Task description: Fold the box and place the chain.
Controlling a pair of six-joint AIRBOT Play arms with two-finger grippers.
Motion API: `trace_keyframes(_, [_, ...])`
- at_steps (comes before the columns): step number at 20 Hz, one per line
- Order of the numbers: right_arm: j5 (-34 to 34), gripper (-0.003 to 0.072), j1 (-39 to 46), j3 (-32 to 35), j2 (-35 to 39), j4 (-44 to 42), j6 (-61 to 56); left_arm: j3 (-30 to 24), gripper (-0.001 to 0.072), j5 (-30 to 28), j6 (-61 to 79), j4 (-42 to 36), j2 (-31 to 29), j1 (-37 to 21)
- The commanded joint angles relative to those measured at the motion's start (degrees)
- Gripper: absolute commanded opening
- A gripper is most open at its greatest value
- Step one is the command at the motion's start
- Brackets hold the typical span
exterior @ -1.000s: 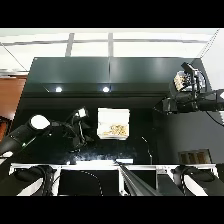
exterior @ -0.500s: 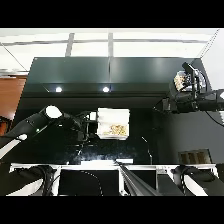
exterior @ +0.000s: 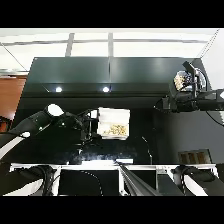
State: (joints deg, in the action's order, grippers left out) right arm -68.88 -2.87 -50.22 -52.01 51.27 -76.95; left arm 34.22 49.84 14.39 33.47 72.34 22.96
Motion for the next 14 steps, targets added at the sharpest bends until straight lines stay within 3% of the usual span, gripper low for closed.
trace_keyframes(1, [0.70, 0.0390, -0.04, -0.04, 0.02, 0.02, 0.00, 0.07, 0.0702, 0.44, 0.66, -0.85, 0.57, 0.79])
trace_keyframes(7, [1.03, 0.0390, -0.04, -0.04, 0.00, 0.02, 0.00, 0.07, 0.0694, 1.20, 0.68, 0.96, 2.34, 1.95])
trace_keyframes(14, [1.88, 0.0391, -0.04, -0.04, 0.00, 0.00, 0.00, 0.07, 0.0693, 0.46, 0.68, -2.67, 2.38, 1.99])
